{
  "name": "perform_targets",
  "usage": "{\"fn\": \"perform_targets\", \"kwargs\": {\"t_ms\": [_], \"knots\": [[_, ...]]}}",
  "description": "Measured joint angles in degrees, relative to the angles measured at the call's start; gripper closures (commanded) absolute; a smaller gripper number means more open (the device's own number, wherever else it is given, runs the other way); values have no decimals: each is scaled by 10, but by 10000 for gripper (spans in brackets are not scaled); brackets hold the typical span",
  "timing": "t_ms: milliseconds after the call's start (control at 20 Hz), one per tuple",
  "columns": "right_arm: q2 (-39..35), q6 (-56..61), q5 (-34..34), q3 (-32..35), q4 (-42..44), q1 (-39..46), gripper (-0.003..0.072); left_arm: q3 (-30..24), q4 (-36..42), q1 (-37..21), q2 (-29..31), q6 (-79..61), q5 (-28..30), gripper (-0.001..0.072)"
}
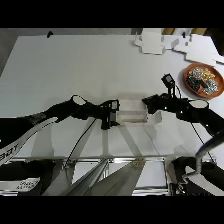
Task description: Fold the box and place the chain.
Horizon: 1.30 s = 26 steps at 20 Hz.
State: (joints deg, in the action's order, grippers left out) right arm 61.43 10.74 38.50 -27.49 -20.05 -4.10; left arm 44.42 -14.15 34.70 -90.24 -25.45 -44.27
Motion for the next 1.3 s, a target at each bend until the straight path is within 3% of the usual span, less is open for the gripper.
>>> {"fn": "perform_targets", "kwargs": {"t_ms": [150,300,400,500,700,800,1300], "knots": [[-65,124,51,-32,-179,0,670,0,0,0,0,0,-2,437],[-116,155,132,-45,-322,0,655,0,0,0,0,0,-2,437],[-130,99,184,-45,-373,0,402,0,0,0,0,0,-1,437],[-138,26,215,-42,-405,0,369,0,0,0,0,0,-1,437],[-138,-53,222,-32,-422,0,376,0,0,0,0,0,-1,437],[-123,-99,210,-19,-409,3,447,0,0,0,0,0,-1,437],[1,-285,124,13,-285,13,452,0,0,0,0,0,-1,437]]}}
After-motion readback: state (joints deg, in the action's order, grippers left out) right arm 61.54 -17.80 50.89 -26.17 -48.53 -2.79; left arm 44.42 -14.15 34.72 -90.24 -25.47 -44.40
